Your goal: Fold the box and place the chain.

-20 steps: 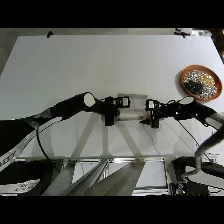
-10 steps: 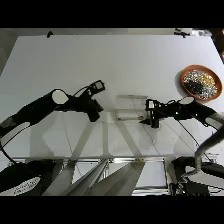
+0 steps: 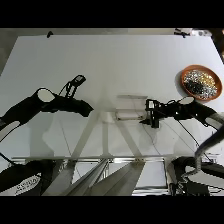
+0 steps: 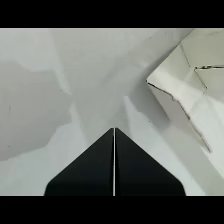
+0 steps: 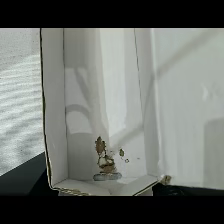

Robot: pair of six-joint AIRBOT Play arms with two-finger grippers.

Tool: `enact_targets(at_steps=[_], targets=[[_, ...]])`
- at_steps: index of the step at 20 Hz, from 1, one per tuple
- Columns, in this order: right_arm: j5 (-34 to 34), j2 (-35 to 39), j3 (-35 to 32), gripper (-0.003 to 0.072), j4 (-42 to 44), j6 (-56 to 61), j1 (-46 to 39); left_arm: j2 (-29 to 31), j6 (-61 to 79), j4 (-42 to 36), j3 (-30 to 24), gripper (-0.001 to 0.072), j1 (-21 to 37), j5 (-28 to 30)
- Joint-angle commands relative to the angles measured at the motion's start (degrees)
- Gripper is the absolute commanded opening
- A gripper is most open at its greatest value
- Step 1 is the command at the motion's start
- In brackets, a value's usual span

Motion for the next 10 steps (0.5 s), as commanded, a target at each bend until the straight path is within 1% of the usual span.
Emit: enact_targets(at_steps=[1,3,5,8,10], targets=[[0.02,0.04,-0.02,0.0317,0.02,0.02,0.02,-0.15,-2.32,-2.36,-0.13,0.0004,0.15,-3.32],[0.02,0.02,-0.02,0.0317,0.02,0.02,0.02,-1.29,-2.16,-5.53,-0.13,0.0003,-1.38,-4.37],[0.02,0.04,-0.02,0.0317,0.02,0.02,0.02,-3.98,-2.08,-9.77,-0.11,0.0003,-3.37,-2.95],[0.02,0.04,-0.02,0.0317,0.02,0.02,0.0,-8.44,-2.21,-10.49,-0.11,0.0003,-5.49,-1.7],[0.02,0.04,-0.02,0.0317,0.02,0.02,0.02,-9.99,-2.25,-10.54,-0.11,0.0003,-5.88,-1.29]])
